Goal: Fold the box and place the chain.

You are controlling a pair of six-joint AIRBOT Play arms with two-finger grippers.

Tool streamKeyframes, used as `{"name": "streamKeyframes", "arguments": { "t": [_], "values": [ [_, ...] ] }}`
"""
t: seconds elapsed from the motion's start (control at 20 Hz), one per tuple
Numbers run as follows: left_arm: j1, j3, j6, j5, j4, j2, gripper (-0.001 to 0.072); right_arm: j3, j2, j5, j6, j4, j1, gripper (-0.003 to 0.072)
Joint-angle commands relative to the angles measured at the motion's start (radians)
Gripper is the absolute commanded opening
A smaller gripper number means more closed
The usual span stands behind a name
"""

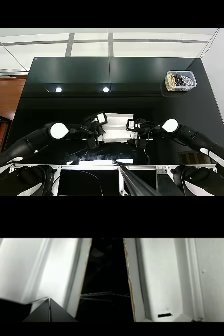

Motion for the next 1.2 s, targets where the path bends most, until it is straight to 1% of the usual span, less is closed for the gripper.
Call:
{"name": "streamKeyframes", "arguments": {
  "t": [0.0, 0.05, 0.1, 0.15, 0.2, 0.25, 0.3, 0.35, 0.4, 0.45, 0.55, 0.6, 0.7, 0.75, 0.9, 1.0, 1.15],
  "values": [
    [0.097, 0.001, -0.314, -0.038, 0.242, 0.135, 0.0030, 0.000, 0.000, 0.000, -0.001, -0.001, 0.000, 0.0247],
    [0.161, 0.001, -0.505, -0.064, 0.315, 0.182, 0.0030, 0.000, 0.000, 0.000, -0.001, -0.001, 0.000, 0.0247],
    [0.248, -0.001, -0.708, -0.107, 0.378, 0.217, 0.0030, 0.000, 0.000, 0.000, -0.001, -0.001, 0.000, 0.0248],
    [0.336, -0.006, -0.850, -0.164, 0.399, 0.232, 0.0030, 0.000, 0.000, 0.000, -0.001, -0.001, 0.000, 0.0247],
    [0.431, -0.014, -0.969, -0.243, 0.390, 0.229, 0.0030, 0.000, 0.000, 0.000, -0.001, -0.001, 0.000, 0.0247],
    [0.509, -0.025, -1.043, -0.319, 0.354, 0.218, 0.0031, 0.000, 0.000, 0.000, -0.001, -0.001, 0.000, 0.0247],
    [0.581, -0.039, -1.047, -0.402, 0.296, 0.198, 0.0031, 0.000, 0.000, 0.000, -0.001, -0.001, 0.000, 0.0247],
    [0.630, -0.054, -1.028, -0.464, 0.253, 0.174, 0.0031, 0.000, 0.000, 0.000, -0.001, -0.001, 0.000, 0.0248],
    [0.654, -0.068, -0.999, -0.508, 0.235, 0.143, 0.0031, 0.000, 0.000, 0.000, -0.001, -0.001, 0.000, 0.0247],
    [0.654, -0.081, -0.995, -0.523, 0.236, 0.115, 0.0031, 0.000, 0.000, 0.000, -0.001, -0.001, 0.000, 0.0247],
    [0.640, -0.105, -0.995, -0.501, 0.164, 0.061, 0.0031, 0.000, 0.000, 0.000, -0.001, -0.001, 0.000, 0.0247],
    [0.629, -0.109, -0.995, -0.485, 0.097, 0.032, 0.0031, 0.000, 0.000, 0.000, -0.001, -0.001, 0.000, 0.0248],
    [0.605, -0.109, -0.900, -0.460, -0.039, -0.025, 0.0031, 0.000, 0.000, 0.000, -0.001, -0.001, 0.000, 0.0247],
    [0.590, -0.109, -0.861, -0.450, -0.082, -0.055, 0.0030, 0.000, 0.000, 0.000, -0.001, -0.001, 0.000, 0.0247],
    [0.508, -0.109, -0.859, -0.417, -0.097, -0.148, 0.0030, 0.000, 0.000, 0.000, -0.001, -0.001, 0.000, 0.0247],
    [0.446, -0.109, -0.800, -0.383, -0.139, -0.175, 0.0030, 0.000, 0.000, 0.000, -0.001, -0.001, 0.000, 0.0247],
    [0.392, -0.107, -0.565, -0.362, -0.327, -0.174, 0.0030, 0.000, 0.000, 0.000, -0.001, -0.001, 0.000, 0.0247]
  ]
}}
